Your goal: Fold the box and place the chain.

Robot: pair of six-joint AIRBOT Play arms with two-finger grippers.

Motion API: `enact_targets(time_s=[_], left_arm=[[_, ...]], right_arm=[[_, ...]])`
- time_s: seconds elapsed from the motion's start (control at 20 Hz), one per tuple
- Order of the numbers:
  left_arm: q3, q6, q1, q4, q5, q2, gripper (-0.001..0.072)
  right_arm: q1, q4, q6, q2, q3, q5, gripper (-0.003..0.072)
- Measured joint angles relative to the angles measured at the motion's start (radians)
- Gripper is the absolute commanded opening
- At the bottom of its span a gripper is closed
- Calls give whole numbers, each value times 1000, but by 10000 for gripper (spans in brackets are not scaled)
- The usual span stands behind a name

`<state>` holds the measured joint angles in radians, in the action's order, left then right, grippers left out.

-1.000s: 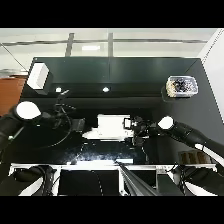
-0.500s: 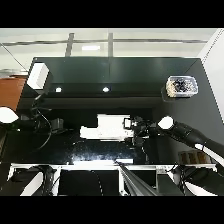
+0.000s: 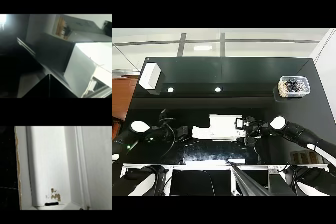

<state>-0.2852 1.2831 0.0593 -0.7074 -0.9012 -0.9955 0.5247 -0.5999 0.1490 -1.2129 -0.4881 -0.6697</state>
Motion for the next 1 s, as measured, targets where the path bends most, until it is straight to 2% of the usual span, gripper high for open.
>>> enact_targets(time_s=[0.25, 0.4, 0.45, 0.6, 0.65, 1.0], left_arm=[[6, -85, 88, 126, 55, -62, 44], [-9, -108, 113, 163, 52, -74, 464], [-19, -115, 117, 167, 47, -75, 568], [-64, -126, 124, 148, 40, -80, 590], [-82, -129, 125, 136, 26, -80, 666], [-170, -132, 187, 140, -45, -80, 667]], right_arm=[[0, 0, 0, 0, 0, 0, 541], [0, 0, 0, 0, 0, 0, 541], [0, 0, 0, 0, 0, 0, 541], [0, 0, 0, 0, 0, 0, 541], [0, 0, 0, 0, 0, 0, 541], [0, 0, 0, 0, 0, 0, 541]])
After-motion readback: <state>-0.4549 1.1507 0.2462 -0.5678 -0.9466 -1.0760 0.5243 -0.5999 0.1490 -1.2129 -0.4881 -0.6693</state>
